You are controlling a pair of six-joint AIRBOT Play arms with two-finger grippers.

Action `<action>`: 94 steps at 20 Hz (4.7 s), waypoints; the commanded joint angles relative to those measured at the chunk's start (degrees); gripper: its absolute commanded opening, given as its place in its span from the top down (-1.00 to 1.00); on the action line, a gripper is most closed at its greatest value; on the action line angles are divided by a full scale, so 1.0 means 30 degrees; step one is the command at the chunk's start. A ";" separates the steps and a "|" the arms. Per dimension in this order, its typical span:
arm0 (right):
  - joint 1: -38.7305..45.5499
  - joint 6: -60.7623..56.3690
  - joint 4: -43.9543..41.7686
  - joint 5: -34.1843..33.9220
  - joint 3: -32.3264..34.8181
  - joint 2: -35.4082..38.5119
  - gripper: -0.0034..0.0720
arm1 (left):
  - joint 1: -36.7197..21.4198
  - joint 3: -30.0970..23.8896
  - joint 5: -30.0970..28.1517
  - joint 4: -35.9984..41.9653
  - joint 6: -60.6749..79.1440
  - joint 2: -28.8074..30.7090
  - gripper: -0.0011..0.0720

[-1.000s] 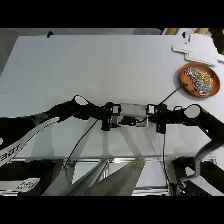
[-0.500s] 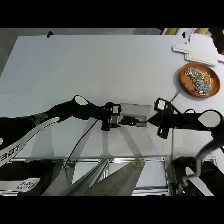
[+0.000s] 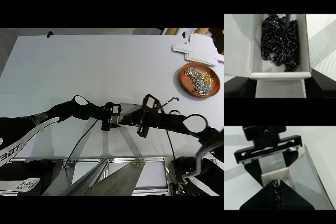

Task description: Fold the box and place the chain.

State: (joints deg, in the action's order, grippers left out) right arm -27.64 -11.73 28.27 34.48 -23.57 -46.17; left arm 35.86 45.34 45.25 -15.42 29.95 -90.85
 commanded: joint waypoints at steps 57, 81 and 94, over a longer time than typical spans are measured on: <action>0.4721 0.3891 -0.2025 0.5858 0.0007 0.3388 0.86 | -0.0015 0.0007 -0.0007 0.0000 0.0007 -0.0007 0.56; 1.0142 0.3876 0.8582 0.6506 0.0007 0.4561 0.39 | -0.0015 0.0007 -0.0007 0.0000 0.0007 -0.0007 0.56; 0.8837 0.5093 0.9559 0.3351 0.0007 -0.1639 0.39 | -0.0015 0.0007 -0.0007 0.0000 0.0007 -0.0007 0.56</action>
State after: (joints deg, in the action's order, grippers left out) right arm -0.05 2.70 56.80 48.07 -23.57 -47.75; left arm 35.86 45.34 45.23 -15.42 29.98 -90.85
